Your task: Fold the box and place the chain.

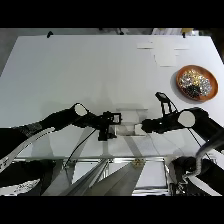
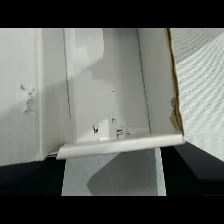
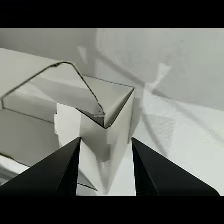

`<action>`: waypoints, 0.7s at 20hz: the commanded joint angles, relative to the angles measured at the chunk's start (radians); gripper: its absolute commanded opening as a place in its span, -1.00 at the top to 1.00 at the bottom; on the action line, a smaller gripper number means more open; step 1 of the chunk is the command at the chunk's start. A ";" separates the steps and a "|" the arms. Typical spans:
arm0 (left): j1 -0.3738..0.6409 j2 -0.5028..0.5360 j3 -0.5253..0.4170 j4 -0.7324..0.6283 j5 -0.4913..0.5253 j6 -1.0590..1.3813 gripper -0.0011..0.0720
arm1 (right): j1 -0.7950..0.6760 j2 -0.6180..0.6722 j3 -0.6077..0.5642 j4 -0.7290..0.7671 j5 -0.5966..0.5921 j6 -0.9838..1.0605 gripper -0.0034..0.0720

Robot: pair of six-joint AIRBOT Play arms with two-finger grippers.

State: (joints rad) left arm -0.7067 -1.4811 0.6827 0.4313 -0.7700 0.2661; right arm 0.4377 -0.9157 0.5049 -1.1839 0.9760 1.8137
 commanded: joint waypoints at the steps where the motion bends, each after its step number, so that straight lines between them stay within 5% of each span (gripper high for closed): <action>1: 0.001 0.001 0.001 0.000 0.000 0.000 0.59 | 0.114 -0.045 0.057 -0.142 0.012 0.214 -0.07; 6: 0.001 0.001 0.001 0.000 0.000 0.000 0.59 | 0.248 -0.219 0.168 -0.222 0.061 0.370 -0.07; 14: 0.001 0.001 0.001 0.000 0.000 0.000 0.59 | 0.284 -0.278 0.175 -0.338 0.082 0.578 0.06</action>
